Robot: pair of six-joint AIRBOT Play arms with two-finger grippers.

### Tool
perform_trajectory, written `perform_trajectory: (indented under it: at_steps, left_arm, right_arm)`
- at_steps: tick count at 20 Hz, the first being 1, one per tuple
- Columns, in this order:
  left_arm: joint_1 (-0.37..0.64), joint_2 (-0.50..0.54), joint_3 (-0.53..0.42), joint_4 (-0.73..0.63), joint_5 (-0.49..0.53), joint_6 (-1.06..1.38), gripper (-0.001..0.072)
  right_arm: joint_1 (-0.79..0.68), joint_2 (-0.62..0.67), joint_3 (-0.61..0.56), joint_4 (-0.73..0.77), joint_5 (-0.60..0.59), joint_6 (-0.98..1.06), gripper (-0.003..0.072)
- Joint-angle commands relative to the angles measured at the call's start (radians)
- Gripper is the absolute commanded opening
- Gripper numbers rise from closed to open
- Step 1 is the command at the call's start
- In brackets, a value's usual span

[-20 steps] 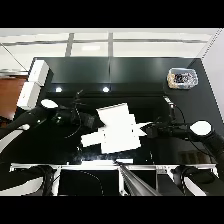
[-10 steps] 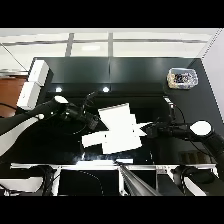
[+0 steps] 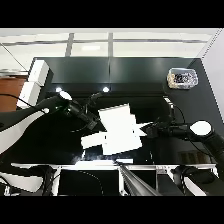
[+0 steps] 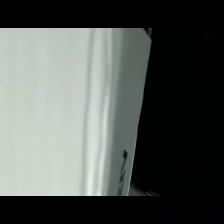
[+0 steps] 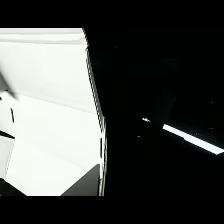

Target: Fold the box and place the chain.

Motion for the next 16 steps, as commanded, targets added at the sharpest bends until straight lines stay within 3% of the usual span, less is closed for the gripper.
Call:
perform_trajectory:
  at_steps: [1,6,16]
  left_arm:
    - [0.000,-0.008,0.008,-0.004,-0.009,0.002,0.0237]
    - [0.000,-0.008,0.008,-0.079,0.010,0.002,0.0237]
    - [0.002,-0.008,0.008,-0.081,0.043,0.001,0.0239]
  right_arm:
    - [0.001,0.001,0.000,-0.003,0.001,0.000,0.0045]
    - [0.001,0.001,0.000,-0.003,0.007,0.000,0.0044]
    - [0.001,0.001,0.000,-0.003,0.008,0.000,0.0045]
